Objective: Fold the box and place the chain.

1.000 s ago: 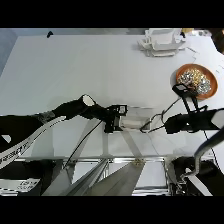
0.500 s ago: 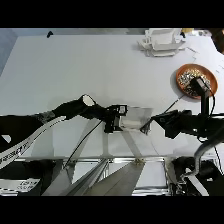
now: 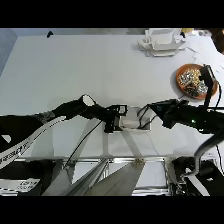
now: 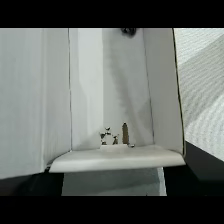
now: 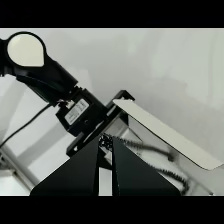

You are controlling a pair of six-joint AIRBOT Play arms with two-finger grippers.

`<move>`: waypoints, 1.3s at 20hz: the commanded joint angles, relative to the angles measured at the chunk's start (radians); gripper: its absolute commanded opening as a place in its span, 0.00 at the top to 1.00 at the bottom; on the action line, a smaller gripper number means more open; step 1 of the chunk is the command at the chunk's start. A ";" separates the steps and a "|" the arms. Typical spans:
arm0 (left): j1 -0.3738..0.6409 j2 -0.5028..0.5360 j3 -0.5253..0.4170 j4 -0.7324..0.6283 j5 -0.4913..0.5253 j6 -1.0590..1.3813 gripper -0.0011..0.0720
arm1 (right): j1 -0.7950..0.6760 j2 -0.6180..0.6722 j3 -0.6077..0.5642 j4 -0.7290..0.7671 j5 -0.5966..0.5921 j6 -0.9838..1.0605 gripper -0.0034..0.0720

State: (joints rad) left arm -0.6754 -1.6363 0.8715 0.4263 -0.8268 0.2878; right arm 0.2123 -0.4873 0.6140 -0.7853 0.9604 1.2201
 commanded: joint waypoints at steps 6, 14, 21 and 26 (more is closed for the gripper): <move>0.001 0.000 0.001 0.000 0.000 0.000 0.97 | 0.001 -0.212 0.000 -0.018 0.123 -0.130 0.93; 0.001 0.000 0.001 0.000 0.000 0.000 0.97 | 0.001 -0.296 -0.039 -0.082 0.132 -0.130 0.81; 0.001 0.000 0.001 0.000 0.000 0.000 0.97 | -0.016 -0.296 0.069 -0.128 0.217 -0.090 0.79; 0.001 0.000 0.001 0.000 0.000 0.000 0.97 | -0.117 -0.298 0.200 -0.494 0.253 0.125 0.80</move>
